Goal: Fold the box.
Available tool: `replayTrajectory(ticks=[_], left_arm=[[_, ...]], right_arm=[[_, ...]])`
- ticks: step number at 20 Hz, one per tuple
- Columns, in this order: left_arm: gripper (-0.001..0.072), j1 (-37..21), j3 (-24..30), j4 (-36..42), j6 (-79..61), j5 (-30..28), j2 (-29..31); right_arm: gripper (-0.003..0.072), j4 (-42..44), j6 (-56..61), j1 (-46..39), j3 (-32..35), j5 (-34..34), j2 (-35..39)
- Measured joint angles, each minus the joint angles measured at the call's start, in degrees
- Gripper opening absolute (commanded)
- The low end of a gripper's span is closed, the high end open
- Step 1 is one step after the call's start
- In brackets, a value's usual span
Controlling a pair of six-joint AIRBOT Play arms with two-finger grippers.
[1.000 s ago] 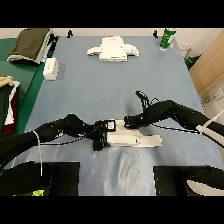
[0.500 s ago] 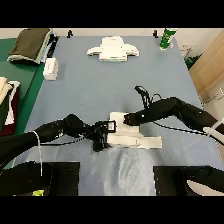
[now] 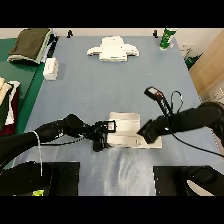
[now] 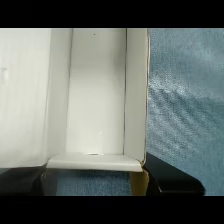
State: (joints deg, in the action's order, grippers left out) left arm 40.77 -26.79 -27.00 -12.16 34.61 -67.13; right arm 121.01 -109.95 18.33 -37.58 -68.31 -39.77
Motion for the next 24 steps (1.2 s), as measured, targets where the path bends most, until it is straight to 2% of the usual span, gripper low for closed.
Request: replayTrajectory(ticks=[2, 4, 6, 8, 12, 14, 16, 18, 19, 20, 21, 24], left_arm=[[0.0491, 0.0, 0.0, 0.0, 0.0, 0.0, 0.0], [0.0491, 0.0, 0.0, 0.0, 0.0, 0.0, 0.0], [0.0491, 0.0, 0.0, 0.0, 0.0, 0.0, 0.0], [0.0492, 0.0, 0.0, 0.0, 0.0, 0.0, 0.0], [0.0492, 0.0, 0.0, 0.0, 0.0, 0.0, 0.0], [0.0492, 0.0, 0.0, 0.0, 0.0, 0.0, 0.0], [0.0492, 0.0, 0.0, 0.0, 0.0, 0.0, 0.0], [0.0491, 0.0, 0.0, 0.0, 0.0, 0.0, 0.0], [0.0492, 0.0, 0.0, 0.0, 0.0, 0.0, 0.0], [0.0491, 0.0, 0.0, 0.0, 0.0, 0.0, 0.0], [0.0492, 0.0, 0.0, 0.0, 0.0, 0.0, 0.0], [0.0492, 0.0, 0.0, 0.0, 0.0, 0.0, 0.0]], right_arm=[[0.0388, -1.7, -3.0, 0.0, 3.8, -3.4, 3.9], [0.0507, -4.3, -7.2, 0.0, 7.3, -4.3, 6.1], [0.0658, -8.0, -12.0, 0.0, 9.9, -3.0, 6.7], [0.0719, -12.5, -16.6, 0.0, 11.6, 1.6, 5.6], [0.0716, -16.0, -24.6, 0.0, 12.9, 12.0, 0.0], [0.0694, -14.7, -29.2, 0.0, 13.1, 15.2, -3.0], [0.0451, -13.6, -33.1, 0.7, 13.2, 17.8, -5.0], [0.0403, -12.7, -35.3, 2.1, 13.2, 19.5, -6.2], [0.0283, -12.5, -36.0, 2.8, 13.2, 19.9, -6.6], [0.0124, -12.3, -36.6, 3.7, 13.2, 20.1, -6.9], [0.0086, -12.1, -36.9, 4.5, 13.2, 20.3, -7.1], [0.0086, -11.4, -37.6, 6.8, 13.2, 20.7, -7.5]])
